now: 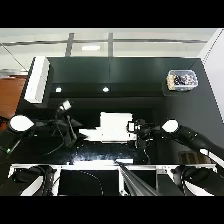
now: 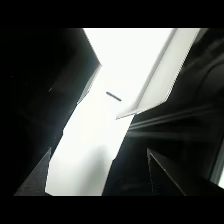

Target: Fold the box and place the chain.

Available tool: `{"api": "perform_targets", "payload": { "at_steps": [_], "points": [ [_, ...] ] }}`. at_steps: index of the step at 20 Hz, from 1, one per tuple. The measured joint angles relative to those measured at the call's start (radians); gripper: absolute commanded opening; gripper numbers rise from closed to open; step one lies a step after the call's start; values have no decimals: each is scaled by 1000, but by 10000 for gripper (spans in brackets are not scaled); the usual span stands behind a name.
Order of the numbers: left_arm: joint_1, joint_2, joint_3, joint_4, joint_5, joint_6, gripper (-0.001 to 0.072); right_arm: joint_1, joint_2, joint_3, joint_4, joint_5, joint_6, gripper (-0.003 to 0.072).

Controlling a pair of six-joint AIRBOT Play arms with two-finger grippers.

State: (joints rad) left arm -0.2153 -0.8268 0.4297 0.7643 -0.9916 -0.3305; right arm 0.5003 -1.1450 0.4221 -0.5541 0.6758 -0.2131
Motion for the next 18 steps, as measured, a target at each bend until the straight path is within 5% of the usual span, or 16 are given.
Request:
{"api": "perform_targets", "payload": {
  "at_steps": [7, 18],
  "points": [
    [-113, -158, 2, -17, 144, 249, 693, 0, 0, 0, 0, 0, 0, 566],
    [-190, -318, 87, -87, 153, 403, 622, 0, 0, 0, 0, 0, 0, 566]
  ]
}}
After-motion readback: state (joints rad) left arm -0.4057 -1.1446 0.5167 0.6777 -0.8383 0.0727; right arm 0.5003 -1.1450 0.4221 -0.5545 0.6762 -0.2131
